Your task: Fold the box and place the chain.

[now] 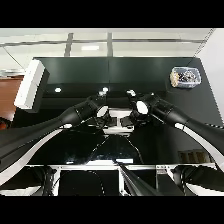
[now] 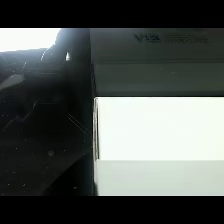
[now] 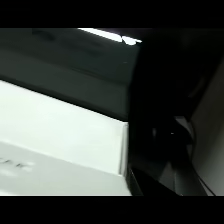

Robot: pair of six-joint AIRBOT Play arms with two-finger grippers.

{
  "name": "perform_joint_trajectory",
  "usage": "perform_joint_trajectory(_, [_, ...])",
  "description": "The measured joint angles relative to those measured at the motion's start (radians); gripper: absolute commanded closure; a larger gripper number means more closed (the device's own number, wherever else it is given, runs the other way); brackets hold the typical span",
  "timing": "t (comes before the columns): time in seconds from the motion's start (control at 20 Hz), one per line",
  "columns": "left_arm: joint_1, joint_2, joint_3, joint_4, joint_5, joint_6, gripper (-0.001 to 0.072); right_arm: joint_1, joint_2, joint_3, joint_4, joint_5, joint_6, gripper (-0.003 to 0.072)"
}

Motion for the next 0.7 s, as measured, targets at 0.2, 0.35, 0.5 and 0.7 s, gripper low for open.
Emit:
perform_joint_trajectory(0.2, [0.0,0.0,0.0,0.0,0.0,-0.001,0.068,0.015,-0.017,0.011,-0.047,0.01,0.087,0.0345])
perform_joint_trajectory(0.35, [0.0,0.0,0.0,0.003,0.0,-0.001,0.068,0.019,-0.027,0.013,-0.02,-0.008,0.119,0.0509])
perform_joint_trajectory(0.5, [0.0,0.0,0.0,0.003,0.0,-0.01,0.0681,0.019,-0.034,0.014,-0.013,-0.021,0.145,0.0671])
perform_joint_trajectory(0.7, [0.0,0.0,0.0,0.005,-0.007,-0.003,0.068,0.02,-0.037,0.014,0.003,-0.024,0.16,0.0648])
